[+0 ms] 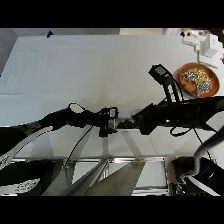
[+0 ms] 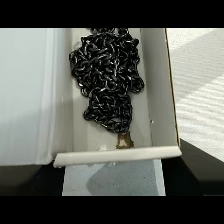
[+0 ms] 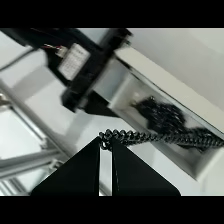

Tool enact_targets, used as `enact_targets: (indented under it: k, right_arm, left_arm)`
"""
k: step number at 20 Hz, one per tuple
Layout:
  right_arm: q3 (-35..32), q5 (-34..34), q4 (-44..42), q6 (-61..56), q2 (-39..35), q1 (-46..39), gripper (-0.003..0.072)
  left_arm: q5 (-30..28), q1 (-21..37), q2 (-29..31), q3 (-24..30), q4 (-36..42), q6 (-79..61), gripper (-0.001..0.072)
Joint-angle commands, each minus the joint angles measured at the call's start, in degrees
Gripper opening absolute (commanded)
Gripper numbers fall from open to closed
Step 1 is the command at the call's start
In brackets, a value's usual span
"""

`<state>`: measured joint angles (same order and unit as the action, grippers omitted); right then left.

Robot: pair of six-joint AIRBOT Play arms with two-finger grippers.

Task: Fold the box and place the chain.

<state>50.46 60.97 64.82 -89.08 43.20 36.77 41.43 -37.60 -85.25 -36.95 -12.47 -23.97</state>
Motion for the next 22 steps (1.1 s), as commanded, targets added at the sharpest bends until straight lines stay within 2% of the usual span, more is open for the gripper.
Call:
enact_targets:
  k: [1,5,12,14,15,16,17,20,22]
  right_arm:
    - [0.0,-5.0,-1.8,0.1,0.3,3.1,0.0021]
    - [0.0,-4.4,1.9,-0.7,4.7,3.1,0.0021]
    - [-1.6,-3.5,5.3,-0.6,16.7,3.1,0.0023]
    - [-1.6,-3.6,5.8,0.7,17.8,3.1,0.0024]
    - [-1.5,-3.5,6.1,1.6,17.6,3.1,0.0059]
    - [-1.5,-3.1,6.2,2.7,17.1,3.0,0.0172]
    - [-1.5,-3.0,6.8,2.7,16.2,3.0,0.0244]
    - [-1.0,-2.6,8.4,2.6,12.1,2.4,0.0248]
    - [1.0,0.5,8.6,2.6,10.1,-0.7,0.0248]
  left_arm:
    - [0.0,0.0,0.0,0.0,0.0,0.0,0.0139]
    - [0.0,0.0,0.0,0.0,0.0,0.0,0.0139]
    - [0.0,0.0,0.0,0.0,0.0,0.0,0.0139]
    - [0.0,0.0,0.0,0.0,0.0,0.0,0.0139]
    - [0.0,0.0,0.0,0.0,0.0,0.0,0.0139]
    - [0.0,0.0,0.0,0.0,0.0,0.0,0.0139]
    - [0.0,0.0,0.0,0.0,0.0,0.0,0.0139]
    - [0.0,0.0,0.0,0.0,0.0,0.0,0.0139]
    - [0.0,0.0,0.0,0.0,0.0,0.0,0.0139]
